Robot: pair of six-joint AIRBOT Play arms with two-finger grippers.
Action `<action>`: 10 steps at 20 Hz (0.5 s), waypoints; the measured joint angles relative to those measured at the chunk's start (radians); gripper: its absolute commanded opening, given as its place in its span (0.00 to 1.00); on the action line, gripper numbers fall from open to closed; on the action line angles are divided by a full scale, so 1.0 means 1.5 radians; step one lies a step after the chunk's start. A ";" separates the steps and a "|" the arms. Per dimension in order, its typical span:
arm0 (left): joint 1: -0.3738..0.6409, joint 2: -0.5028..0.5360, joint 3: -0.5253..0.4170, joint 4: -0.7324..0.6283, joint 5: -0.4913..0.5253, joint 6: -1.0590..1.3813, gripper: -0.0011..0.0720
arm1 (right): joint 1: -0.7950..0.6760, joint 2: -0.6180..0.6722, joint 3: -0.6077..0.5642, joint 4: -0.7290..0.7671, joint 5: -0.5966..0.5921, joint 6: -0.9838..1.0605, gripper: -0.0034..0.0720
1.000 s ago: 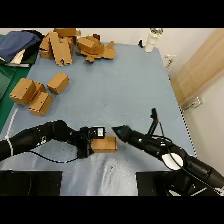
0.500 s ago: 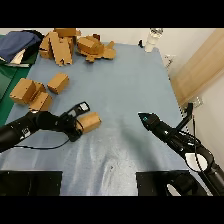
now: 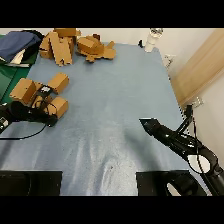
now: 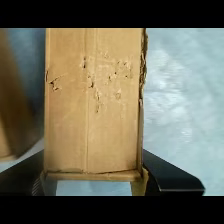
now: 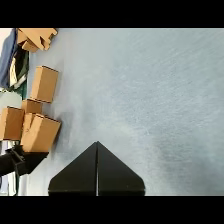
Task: Fold the box.
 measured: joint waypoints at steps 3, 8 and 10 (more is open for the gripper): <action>0.055 0.000 0.000 0.004 -0.014 -0.009 0.67 | 0.000 0.000 0.000 -0.001 0.006 0.000 0.05; 0.086 0.000 0.000 0.003 -0.051 -0.023 0.97 | 0.000 0.000 0.000 -0.002 0.010 0.000 0.05; 0.090 0.001 0.002 0.002 -0.072 -0.033 0.97 | 0.000 0.000 0.000 -0.002 0.010 0.000 0.05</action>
